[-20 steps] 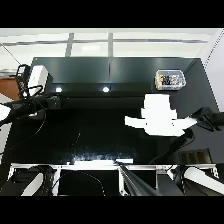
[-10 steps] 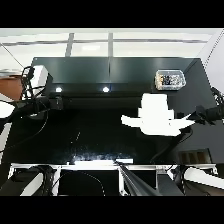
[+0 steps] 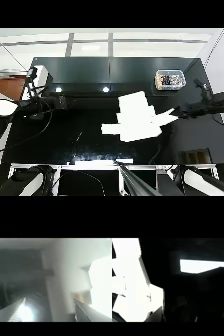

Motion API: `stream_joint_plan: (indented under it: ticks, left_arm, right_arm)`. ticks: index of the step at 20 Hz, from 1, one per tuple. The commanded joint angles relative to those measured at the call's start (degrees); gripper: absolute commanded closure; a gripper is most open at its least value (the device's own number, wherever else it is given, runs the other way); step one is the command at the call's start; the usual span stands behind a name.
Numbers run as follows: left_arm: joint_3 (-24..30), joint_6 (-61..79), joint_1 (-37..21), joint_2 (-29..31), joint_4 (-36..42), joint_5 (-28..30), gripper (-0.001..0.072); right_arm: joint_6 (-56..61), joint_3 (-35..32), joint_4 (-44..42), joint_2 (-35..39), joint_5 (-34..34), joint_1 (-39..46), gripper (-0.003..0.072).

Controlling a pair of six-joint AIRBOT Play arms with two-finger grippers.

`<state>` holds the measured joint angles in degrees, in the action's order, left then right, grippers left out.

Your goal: Fold the box and place the chain.

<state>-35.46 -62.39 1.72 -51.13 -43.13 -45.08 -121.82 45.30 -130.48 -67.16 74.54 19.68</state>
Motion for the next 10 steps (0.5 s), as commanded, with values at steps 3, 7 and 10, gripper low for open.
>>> stream_joint_plan:
  ticks: [3, 7, 10]
  left_arm:
    - [0.11, -3.67, 5.01, -7.89, 5.14, -5.09, 0.0028]
    - [0.09, 12.11, 5.57, -20.83, 23.50, -8.52, 0.0028]
    - [-0.02, 25.42, 7.17, -29.22, 32.46, -11.67, 0.0028]
  right_arm:
    - [1.05, -12.17, -4.98, 17.77, -17.29, -17.27, 0.0665]
    - [4.61, -18.69, -4.94, 25.99, -18.03, -22.82, 0.0665]
    - [5.51, -18.93, -5.01, 26.08, -18.14, -24.44, 0.0665]
